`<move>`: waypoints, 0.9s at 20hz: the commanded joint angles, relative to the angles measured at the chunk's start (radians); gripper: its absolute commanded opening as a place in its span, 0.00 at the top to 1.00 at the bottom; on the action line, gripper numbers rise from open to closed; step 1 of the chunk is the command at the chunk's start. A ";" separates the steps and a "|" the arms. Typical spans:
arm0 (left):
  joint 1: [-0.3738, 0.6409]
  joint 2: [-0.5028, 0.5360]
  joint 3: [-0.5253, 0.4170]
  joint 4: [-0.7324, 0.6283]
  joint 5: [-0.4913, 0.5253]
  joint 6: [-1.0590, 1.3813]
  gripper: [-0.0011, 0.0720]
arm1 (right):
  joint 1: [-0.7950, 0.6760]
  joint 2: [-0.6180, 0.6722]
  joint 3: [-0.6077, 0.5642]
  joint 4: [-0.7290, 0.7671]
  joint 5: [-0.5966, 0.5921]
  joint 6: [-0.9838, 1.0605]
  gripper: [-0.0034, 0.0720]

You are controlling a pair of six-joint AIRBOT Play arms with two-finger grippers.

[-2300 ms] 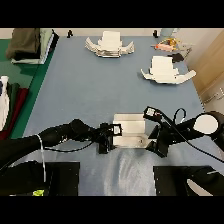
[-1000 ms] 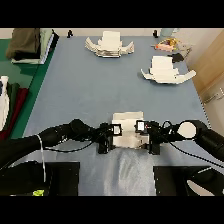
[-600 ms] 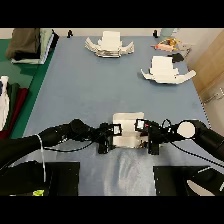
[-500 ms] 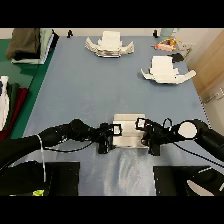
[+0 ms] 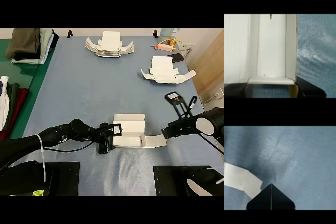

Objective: Fold the box.

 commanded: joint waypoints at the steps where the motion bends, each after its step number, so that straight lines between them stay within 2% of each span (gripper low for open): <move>1: 0.001 0.000 0.001 0.000 0.000 0.000 0.40 | -0.115 -0.061 -0.011 -0.014 0.071 0.237 0.96; 6: 0.001 0.000 0.001 0.000 0.000 0.001 0.40 | -0.130 -0.272 -0.091 0.246 -0.005 0.089 0.96; 8: 0.001 0.000 0.001 0.000 0.000 0.000 0.40 | -0.130 -0.299 -0.094 0.407 -0.013 -0.005 0.96; 10: 0.001 0.000 0.001 0.000 0.000 0.000 0.40 | -0.130 -0.266 -0.089 0.520 -0.014 -0.063 0.96; 15: 0.001 0.000 0.001 0.000 0.000 0.001 0.40 | -0.130 -0.128 -0.080 0.549 -0.015 -0.074 0.95; 17: 0.001 0.000 0.001 0.000 0.000 0.000 0.40 | -0.130 -0.120 -0.079 0.570 -0.016 -0.082 0.81; 18: 0.001 0.000 0.001 0.000 0.000 0.000 0.40 | -0.130 -0.120 -0.080 0.573 -0.017 -0.089 0.81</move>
